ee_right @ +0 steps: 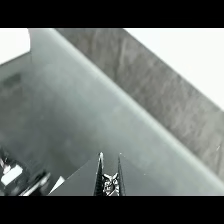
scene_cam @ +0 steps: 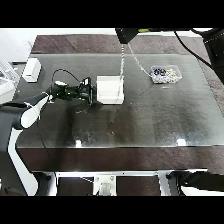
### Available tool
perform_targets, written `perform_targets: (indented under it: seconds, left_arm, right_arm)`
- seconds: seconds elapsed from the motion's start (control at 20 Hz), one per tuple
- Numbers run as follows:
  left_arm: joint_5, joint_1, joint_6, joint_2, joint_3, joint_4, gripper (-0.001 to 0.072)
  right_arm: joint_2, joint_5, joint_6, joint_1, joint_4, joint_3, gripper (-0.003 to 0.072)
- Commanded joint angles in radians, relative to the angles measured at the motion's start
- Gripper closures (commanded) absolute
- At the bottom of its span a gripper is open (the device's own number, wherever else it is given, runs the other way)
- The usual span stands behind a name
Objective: Fold the box and place the chain.
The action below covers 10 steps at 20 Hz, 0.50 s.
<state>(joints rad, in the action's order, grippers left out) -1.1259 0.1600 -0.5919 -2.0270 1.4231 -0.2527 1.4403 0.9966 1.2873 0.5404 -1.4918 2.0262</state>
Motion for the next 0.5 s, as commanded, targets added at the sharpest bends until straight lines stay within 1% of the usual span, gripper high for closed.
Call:
perform_targets:
  seconds: [0.0,0.15,0.45]
  left_arm:
    - [0.0,-0.001,0.0,0.0,0.0,0.0,0.0478]
    - [0.0,-0.001,0.0,0.0,0.0,0.0,0.0478]
    - [0.0,-0.001,0.0,0.0,0.0,0.0,0.0478]
  right_arm:
    - [-0.004,-0.06,-0.034,0.001,-0.002,0.011,0.0683]
    - [-0.003,-0.106,-0.053,0.001,-0.003,0.011,0.0683]
    - [-0.002,-0.142,-0.07,0.0,-0.021,0.011,0.0684]
